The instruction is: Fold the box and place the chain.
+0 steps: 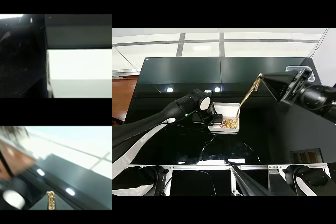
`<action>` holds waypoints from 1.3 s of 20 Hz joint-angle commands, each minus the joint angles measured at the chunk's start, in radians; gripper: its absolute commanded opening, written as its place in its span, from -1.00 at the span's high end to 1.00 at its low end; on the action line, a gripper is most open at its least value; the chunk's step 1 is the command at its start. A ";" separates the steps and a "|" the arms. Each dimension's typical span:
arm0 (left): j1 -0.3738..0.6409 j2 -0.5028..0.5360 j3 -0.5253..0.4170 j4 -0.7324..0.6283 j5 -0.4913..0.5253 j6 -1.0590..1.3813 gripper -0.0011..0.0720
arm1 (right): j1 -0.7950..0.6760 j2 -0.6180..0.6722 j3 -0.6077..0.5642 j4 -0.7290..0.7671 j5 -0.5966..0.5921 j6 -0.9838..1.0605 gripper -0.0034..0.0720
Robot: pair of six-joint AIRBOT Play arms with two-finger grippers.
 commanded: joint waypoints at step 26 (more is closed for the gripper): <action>0.001 0.001 0.001 0.000 -0.001 0.000 0.89 | 0.121 -0.339 0.311 -0.193 0.248 0.359 0.86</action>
